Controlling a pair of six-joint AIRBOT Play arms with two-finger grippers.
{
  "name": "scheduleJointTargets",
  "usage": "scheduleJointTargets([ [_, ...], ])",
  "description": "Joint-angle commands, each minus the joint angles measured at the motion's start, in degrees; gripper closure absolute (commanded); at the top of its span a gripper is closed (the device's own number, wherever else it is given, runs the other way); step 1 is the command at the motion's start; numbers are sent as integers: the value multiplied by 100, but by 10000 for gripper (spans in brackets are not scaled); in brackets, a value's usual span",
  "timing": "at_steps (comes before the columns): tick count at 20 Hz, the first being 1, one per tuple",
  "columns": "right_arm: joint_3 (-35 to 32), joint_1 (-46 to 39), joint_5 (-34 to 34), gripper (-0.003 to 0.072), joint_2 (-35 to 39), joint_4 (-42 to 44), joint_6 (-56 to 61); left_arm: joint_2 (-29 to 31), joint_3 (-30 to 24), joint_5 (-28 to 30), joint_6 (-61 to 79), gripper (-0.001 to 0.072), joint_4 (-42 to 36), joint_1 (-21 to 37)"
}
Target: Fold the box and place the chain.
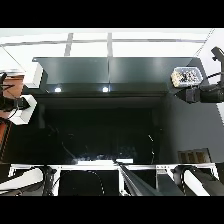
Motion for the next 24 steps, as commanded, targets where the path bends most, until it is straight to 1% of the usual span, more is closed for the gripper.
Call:
scheduleJointTargets([
  [1,7,4,-83,675,0,22,229,-581,389,356,310,373,-138,-52],
  [7,7,4,-83,675,-2,20,387,-964,728,826,367,372,-201,-227],
  [8,7,4,-85,676,-2,20,387,-999,737,870,367,349,-197,-262],
  [9,7,4,-83,675,-2,20,387,-1008,737,975,369,236,-190,-291],
  [10,7,4,-63,675,-2,20,387,-997,739,1147,369,70,-175,-304],
  [11,7,4,-66,675,-2,20,387,-964,765,1202,369,2,-153,-321],
  [12,7,4,-68,675,-2,22,387,-890,824,1161,372,1,-107,-339],
  [14,7,4,-68,675,0,22,382,-697,1082,876,372,1,-66,-382],
  [16,9,4,-76,676,-2,24,352,-439,1408,393,323,2,-101,-470],
  [17,9,20,-74,675,-2,-33,295,-286,1541,55,181,3,-149,-527],
  [18,9,103,-103,675,-2,-166,297,-114,1646,-409,-87,13,-162,-599],
  [19,9,299,-219,675,-7,-363,297,74,1663,-807,-321,96,-153,-662],
  [20,9,544,-448,675,-13,-551,299,289,1663,-1178,-656,262,-155,-717],
  [21,9,835,-800,675,-20,-706,299,529,1661,-1473,-1088,442,-160,-772],
  [22,9,1099,-1279,675,-28,-774,302,763,1648,-1711,-1436,621,-225,-841],
  [23,9,1305,-1814,675,-28,-787,302,1043,1587,-1891,-1510,686,-433,-925],
  [24,9,1447,-2350,675,-28,-787,304,1338,1453,-1934,-1510,687,-656,-1036],
])
